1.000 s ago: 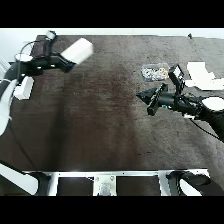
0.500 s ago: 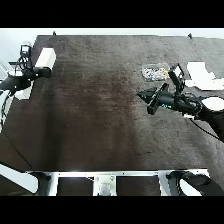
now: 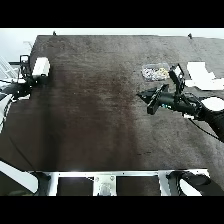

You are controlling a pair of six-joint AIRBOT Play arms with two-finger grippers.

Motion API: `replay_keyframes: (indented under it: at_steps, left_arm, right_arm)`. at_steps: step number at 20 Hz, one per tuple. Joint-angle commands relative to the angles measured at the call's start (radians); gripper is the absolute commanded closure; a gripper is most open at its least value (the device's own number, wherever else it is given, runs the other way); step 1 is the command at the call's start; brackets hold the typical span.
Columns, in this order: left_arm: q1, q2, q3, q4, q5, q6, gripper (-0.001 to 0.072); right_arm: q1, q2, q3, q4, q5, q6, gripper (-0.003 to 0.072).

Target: Fold the box and place the chain.

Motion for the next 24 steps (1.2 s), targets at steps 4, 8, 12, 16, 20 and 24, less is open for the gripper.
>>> replay_keyframes:
  at_steps: [4, 8, 12, 16, 20, 24]
  left_arm:
    - [0.002, -0.027, -0.002, 0.003, -0.014, 0.003, 0.0641]
    - [0.002, -0.028, -0.002, 0.002, 0.018, 0.002, -0.0009]
    - [0.002, -0.008, 0.000, 0.028, 0.003, 0.002, -0.0011]
    - [0.002, 0.093, 0.000, 0.084, -0.038, 0.002, -0.0011]
    - [0.002, 0.283, -0.001, 0.118, -0.286, -0.006, 0.0303]
    - [-0.038, 0.531, -0.023, 0.063, -0.481, 0.076, 0.0699]
  right_arm:
    - [0.001, 0.000, -0.010, 0.000, 0.000, 0.002, 0.0675]
    - [0.001, 0.000, -0.011, 0.001, 0.000, 0.002, 0.0675]
    - [0.001, 0.000, -0.011, 0.000, 0.001, 0.002, 0.0464]
    - [0.001, 0.000, -0.011, 0.000, 0.002, 0.002, 0.0227]
    - [0.001, 0.038, -0.011, 0.000, -0.015, 0.002, 0.0676]
    - [0.001, 0.196, -0.018, -0.001, -0.256, 0.006, 0.0679]
